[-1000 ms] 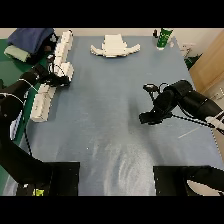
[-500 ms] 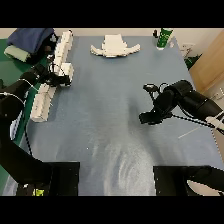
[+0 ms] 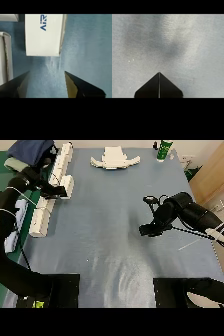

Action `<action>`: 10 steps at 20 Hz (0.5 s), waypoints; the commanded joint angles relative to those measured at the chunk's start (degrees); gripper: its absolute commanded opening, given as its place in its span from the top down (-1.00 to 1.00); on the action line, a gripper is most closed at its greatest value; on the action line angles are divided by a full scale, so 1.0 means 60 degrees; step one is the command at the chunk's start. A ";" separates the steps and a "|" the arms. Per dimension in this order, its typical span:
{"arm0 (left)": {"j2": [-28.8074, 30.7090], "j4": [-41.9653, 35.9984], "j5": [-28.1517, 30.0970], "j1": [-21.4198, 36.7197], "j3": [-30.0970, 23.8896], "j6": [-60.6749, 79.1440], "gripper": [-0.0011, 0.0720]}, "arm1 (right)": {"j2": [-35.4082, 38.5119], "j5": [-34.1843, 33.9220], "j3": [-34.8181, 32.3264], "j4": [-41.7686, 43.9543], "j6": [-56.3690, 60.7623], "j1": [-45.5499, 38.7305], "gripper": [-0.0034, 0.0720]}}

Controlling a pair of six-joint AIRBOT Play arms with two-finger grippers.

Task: Fold the box.

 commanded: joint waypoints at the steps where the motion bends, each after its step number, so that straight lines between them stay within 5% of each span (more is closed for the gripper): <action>1: 0.0721 -0.0018 -0.2739 0.0146 0.0943 0.0007 -0.94 | -0.0004 0.0004 0.0007 0.0000 0.0000 -0.0004 0.90; 4: 0.1169 -0.0328 -0.4142 0.0055 0.1668 -0.0018 -0.92 | -0.0004 0.0004 0.0007 0.0000 0.0000 -0.0004 0.90; 5: 0.1311 -0.0616 -0.4495 0.0029 0.1789 -0.0109 -0.45 | -0.0004 0.0004 0.0004 0.0000 0.0000 -0.0004 0.90; 6: 0.1421 -0.1009 -0.4779 0.0015 0.1847 -0.0313 0.46 | -0.0004 0.0004 0.0007 -0.0004 0.0004 -0.0004 0.90; 7: 0.1468 -0.1421 -0.4994 -0.0018 0.1880 -0.0397 0.93 | -0.0004 0.0004 0.0007 0.0000 0.0000 -0.0004 0.90; 10: 0.1479 -0.2069 -0.5337 -0.0608 0.1847 -0.0492 0.94 | -0.0004 0.0004 0.0007 -0.0004 0.0000 -0.0004 0.90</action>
